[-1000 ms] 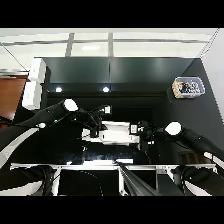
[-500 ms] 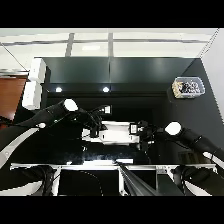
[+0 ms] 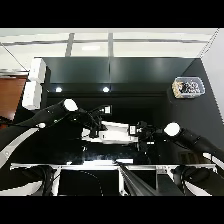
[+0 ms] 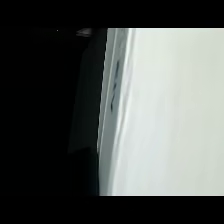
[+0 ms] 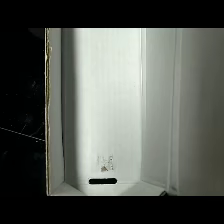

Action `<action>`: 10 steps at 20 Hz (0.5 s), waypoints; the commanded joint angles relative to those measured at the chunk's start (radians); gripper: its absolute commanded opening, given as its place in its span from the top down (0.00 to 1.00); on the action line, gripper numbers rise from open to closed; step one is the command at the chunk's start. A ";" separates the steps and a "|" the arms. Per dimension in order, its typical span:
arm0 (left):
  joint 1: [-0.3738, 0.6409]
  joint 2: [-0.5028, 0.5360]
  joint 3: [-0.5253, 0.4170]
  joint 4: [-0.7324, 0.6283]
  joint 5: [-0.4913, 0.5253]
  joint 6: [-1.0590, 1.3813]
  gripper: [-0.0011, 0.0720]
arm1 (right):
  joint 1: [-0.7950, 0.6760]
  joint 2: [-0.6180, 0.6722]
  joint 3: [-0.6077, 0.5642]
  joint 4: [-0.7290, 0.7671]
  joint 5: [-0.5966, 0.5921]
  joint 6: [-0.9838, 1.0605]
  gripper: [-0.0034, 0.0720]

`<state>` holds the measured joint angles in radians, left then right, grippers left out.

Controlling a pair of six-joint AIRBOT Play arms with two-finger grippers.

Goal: Fold the box and place the chain.

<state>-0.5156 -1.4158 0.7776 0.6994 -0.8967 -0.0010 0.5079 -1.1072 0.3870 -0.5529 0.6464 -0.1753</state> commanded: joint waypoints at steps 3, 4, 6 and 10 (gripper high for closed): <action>0.000 0.001 0.001 0.001 -0.004 -0.005 0.91 | 0.001 -0.001 0.000 -0.004 -0.005 0.004 0.31; 0.000 0.004 0.001 0.002 -0.004 -0.006 0.73 | 0.001 -0.001 0.000 -0.004 -0.005 0.004 0.31; 0.000 0.024 0.002 0.024 -0.005 -0.006 0.27 | 0.001 -0.001 0.000 -0.004 -0.004 0.003 0.31; 0.000 0.115 0.001 0.191 -0.052 -0.173 0.27 | 0.001 -0.001 0.000 -0.005 -0.003 0.003 0.31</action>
<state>-0.5156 -1.3518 0.7780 0.7753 -0.9119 -0.0650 0.5079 -1.1076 0.3870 -0.5568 0.6418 -0.1715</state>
